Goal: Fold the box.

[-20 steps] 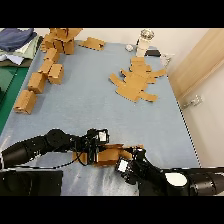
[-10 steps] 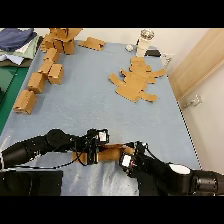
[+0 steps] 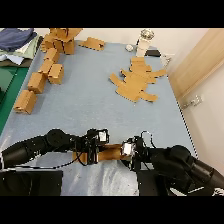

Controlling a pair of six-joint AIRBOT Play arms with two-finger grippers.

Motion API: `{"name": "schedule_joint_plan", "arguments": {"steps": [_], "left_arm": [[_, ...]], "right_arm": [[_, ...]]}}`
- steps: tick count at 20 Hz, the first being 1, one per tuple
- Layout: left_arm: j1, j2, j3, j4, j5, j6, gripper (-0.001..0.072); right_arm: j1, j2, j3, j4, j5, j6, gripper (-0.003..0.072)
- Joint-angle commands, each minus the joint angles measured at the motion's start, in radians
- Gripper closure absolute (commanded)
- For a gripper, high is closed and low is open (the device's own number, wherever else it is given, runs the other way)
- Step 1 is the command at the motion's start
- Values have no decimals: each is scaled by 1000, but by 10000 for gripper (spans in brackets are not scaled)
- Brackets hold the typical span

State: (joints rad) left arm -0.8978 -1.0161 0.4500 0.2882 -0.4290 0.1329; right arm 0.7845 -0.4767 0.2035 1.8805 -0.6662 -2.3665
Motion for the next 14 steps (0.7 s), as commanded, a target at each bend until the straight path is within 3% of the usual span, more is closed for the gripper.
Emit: {"name": "schedule_joint_plan", "arguments": {"steps": [1,8,14], "left_arm": [[0,0,0,0,0,0,696],[0,0,0,0,0,0,696],[0,0,0,0,0,0,696]], "right_arm": [[-124,-111,38,283,-74,-404,-25],[-145,-316,93,302,-68,-493,-25],[-162,-325,105,285,-102,-487,-21]]}}
